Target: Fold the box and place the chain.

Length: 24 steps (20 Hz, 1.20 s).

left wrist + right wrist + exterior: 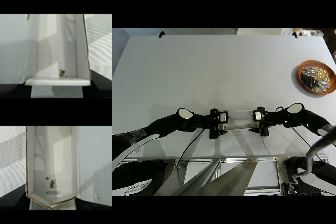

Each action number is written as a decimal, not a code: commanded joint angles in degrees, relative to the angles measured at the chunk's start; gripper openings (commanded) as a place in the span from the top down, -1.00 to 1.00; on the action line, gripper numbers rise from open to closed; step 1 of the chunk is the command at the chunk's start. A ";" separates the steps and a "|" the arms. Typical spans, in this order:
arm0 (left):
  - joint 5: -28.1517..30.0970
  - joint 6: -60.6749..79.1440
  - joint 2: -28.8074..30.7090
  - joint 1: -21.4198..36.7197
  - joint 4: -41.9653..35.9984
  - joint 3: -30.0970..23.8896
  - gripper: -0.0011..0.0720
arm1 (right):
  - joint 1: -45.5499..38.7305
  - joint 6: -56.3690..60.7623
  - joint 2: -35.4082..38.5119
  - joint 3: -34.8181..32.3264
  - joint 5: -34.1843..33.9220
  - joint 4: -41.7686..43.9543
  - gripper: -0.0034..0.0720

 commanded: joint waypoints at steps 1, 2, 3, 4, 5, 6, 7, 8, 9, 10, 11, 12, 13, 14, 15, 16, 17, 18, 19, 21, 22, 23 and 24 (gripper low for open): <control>-0.09 -0.07 -0.04 0.13 -0.17 -0.02 -0.32 | -0.02 0.04 0.00 0.04 0.00 0.04 -0.15; -0.09 -0.07 -0.04 0.11 -0.17 -0.02 -0.17 | 0.00 0.07 0.00 0.04 0.00 0.04 -0.15; -0.11 -0.07 -0.04 0.11 -0.17 -0.02 -0.05 | 0.00 0.04 0.00 0.04 0.00 0.04 -0.15; -0.09 -0.07 -0.04 0.11 -0.15 -0.02 -0.04 | 0.00 0.04 0.00 0.04 0.00 0.04 -0.15; -0.09 -0.04 -0.04 0.11 -0.15 -0.02 -0.04 | 0.00 0.04 0.00 0.04 0.00 0.04 -0.15; -0.09 -0.04 -0.04 0.11 -0.13 -0.02 -0.05 | 0.00 0.04 0.00 0.04 0.00 0.04 -0.15; -0.07 -0.04 -0.04 0.11 -0.11 -0.02 -0.05 | 0.00 0.04 0.00 0.04 0.00 0.04 -0.15; -0.09 -0.04 -0.04 0.11 -0.11 -0.02 -0.05 | 0.00 0.04 0.00 0.04 0.00 0.04 -0.15; -0.09 -0.04 -0.04 0.11 -0.11 -0.02 -0.05 | 0.00 0.07 0.00 0.04 0.00 0.04 -0.15; -0.15 -0.04 -0.02 0.11 -0.11 -0.02 -0.05 | 0.00 0.04 0.00 0.04 0.00 0.04 -0.15; -0.31 -0.04 -0.02 0.09 -0.13 -0.02 -0.05 | 0.00 0.04 0.00 0.04 0.00 0.04 -0.15; -0.31 -0.04 -0.02 0.02 -0.11 -0.02 -0.05 | 0.00 0.04 0.00 0.04 0.00 0.04 -0.15; -0.31 -0.04 -0.02 0.02 -0.11 -0.02 -0.05 | 0.00 0.04 0.00 0.04 0.00 0.04 -0.15; -0.31 -0.04 -0.02 0.02 -0.11 -0.02 -0.05 | 0.00 0.04 0.00 0.04 0.00 0.04 -0.15; -0.33 -0.04 -0.02 0.02 -0.11 -0.02 -0.05 | 0.00 0.04 0.00 0.04 0.00 0.04 -0.15; -0.33 -0.04 -0.02 0.02 -0.11 -0.02 -0.05 | 0.00 0.04 0.00 0.04 0.00 0.04 -0.15; -0.31 -0.04 -0.02 0.02 -0.11 -0.02 -0.05 | 0.00 0.04 0.00 0.04 0.00 0.04 -0.15; -0.33 -0.04 -0.02 0.02 -0.13 -0.02 -0.05 | 0.00 0.04 0.00 0.04 0.00 0.04 -0.15; -0.31 -0.04 -0.02 0.02 -0.11 -0.02 -0.05 | 0.00 0.07 0.00 0.04 0.00 0.04 -0.15; -0.33 -0.04 -0.02 0.02 -0.11 -0.02 -0.05 | 0.00 0.04 0.00 0.04 0.00 0.04 -0.15; -0.31 -0.04 -0.02 0.02 -0.11 -0.02 -0.05 | 0.00 0.04 0.00 0.04 0.00 0.04 -0.15; -0.31 -0.04 -0.02 0.02 -0.11 -0.02 -0.05 | 0.00 0.04 0.00 0.04 0.00 0.04 -0.15; -0.31 -0.04 -0.02 0.02 -0.11 -0.02 -0.05 | 0.00 0.04 0.00 0.04 0.00 0.04 -0.15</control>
